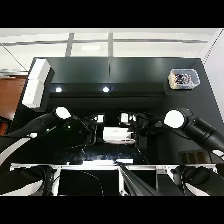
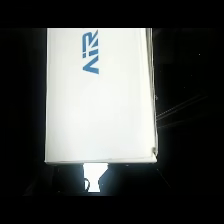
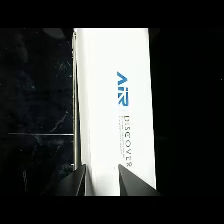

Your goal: Fold the box and place the chain.

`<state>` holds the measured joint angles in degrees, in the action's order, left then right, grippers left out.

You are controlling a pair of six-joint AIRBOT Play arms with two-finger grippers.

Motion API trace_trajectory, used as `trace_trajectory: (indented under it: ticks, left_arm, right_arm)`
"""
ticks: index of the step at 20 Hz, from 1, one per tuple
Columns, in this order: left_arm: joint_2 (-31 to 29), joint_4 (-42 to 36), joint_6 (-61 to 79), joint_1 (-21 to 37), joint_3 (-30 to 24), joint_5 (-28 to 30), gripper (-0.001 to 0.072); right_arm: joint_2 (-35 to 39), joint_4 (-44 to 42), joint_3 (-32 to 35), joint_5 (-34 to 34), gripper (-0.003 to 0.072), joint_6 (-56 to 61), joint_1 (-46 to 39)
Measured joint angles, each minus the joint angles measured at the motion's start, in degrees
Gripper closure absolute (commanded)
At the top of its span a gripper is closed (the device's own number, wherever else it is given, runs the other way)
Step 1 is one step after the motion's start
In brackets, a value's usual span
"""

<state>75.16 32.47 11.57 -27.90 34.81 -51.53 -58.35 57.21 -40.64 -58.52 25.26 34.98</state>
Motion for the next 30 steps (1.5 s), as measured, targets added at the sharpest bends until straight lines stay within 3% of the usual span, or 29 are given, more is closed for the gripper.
trace_trajectory:
  ticks: [16, 23, 24, 25, 30]
  left_arm:
    - [0.0, 0.0, 0.0, 0.0, 0.0, 0.0, 0.022]
    - [0.0, 0.0, -0.1, 0.0, 0.0, 0.0, 0.022]
    - [0.0, 0.0, -0.1, 0.0, 0.0, 0.0, 0.022]
    - [0.0, 0.0, -0.1, 0.0, 0.0, 0.0, 0.022]
    - [0.0, 0.0, -0.1, 0.0, 0.0, 0.0, 0.022]
  right_arm:
    - [-0.8, -0.3, 1.1, -0.2, 0.0418, 2.7, 0.0]
    - [0.7, 1.1, -0.6, -5.1, 0.042, 11.2, -1.0]
    - [1.1, 1.2, -0.8, -5.9, 0.0459, 13.0, -1.5]
    - [1.7, 1.3, -1.0, -6.8, 0.064, 15.0, -2.1]
    - [3.7, -5.2, 1.5, -10.3, 0.0662, 27.9, -7.3]
